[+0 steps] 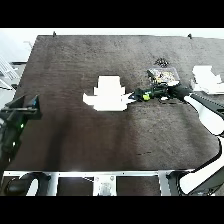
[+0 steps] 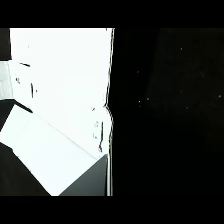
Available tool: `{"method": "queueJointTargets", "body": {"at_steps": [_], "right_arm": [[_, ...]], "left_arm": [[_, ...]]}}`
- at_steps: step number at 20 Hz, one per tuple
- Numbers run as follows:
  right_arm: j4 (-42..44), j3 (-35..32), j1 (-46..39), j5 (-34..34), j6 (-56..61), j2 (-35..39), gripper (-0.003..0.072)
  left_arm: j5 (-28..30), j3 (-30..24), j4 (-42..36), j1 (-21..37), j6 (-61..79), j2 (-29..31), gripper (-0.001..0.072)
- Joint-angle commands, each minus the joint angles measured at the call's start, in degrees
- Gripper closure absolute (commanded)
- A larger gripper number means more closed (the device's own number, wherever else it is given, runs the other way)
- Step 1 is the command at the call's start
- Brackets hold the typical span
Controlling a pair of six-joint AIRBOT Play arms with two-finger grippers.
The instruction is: Fold the box and place the chain.
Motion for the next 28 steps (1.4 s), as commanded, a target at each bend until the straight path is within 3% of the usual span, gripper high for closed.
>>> {"method": "queueJointTargets", "body": {"at_steps": [1, 6, 8, 10, 12, 14, 16, 18, 23, 25, 28], "right_arm": [[0.24, -0.04, 0.22, -0.74, 0.33, 0.04, 0.0679], [0.44, 0.00, 0.24, -0.74, 0.28, 0.04, 0.0678], [0.31, 0.00, 0.22, -0.61, 0.26, 0.04, 0.0678], [0.28, 0.00, 0.20, -0.61, -0.11, 0.04, 0.0678], [0.31, 0.00, 0.24, -0.72, -0.17, 0.04, 0.0678], [0.31, 0.00, 0.22, -0.68, -0.15, 0.04, 0.0678], [0.44, 0.02, 0.37, -0.72, -0.15, 0.04, 0.0678], [0.33, 0.02, 0.48, -0.72, -0.17, 0.04, 0.0677], [0.26, 0.00, 0.59, -1.22, -3.30, 0.04, 0.0678], [0.22, -0.22, 0.74, -2.12, -4.50, 0.04, 0.0679], [0.28, -1.22, 1.97, -5.14, -5.79, 0.09, 0.0680]], "left_arm": [[-10.51, 10.14, 0.33, 0.04, 1.01, -16.90, 0.0170], [-25.44, 29.83, 0.39, 0.04, -1.05, -44.19, 0.0171], [-28.55, 35.91, 0.28, 0.04, -3.04, -52.68, 0.0170], [-29.55, 38.47, 0.13, 0.07, -3.34, -56.04, 0.0171], [-34.29, 39.04, 0.33, -0.20, 0.00, -56.06, 0.0172], [-31.19, 41.86, 9.31, -1.79, -6.49, -57.05, 0.0147], [-35.58, 49.75, 25.97, -3.17, -20.15, -61.94, 0.0120], [-43.32, 59.19, 35.34, -4.31, -28.70, -68.28, 0.0120], [-61.48, 83.87, 36.48, -4.66, -39.32, -84.96, 0.0120], [-65.18, 92.26, 36.52, -5.75, -42.14, -90.33, 0.0121], [-65.18, 98.95, 36.76, -8.37, -43.65, -95.51, 0.0121]]}}
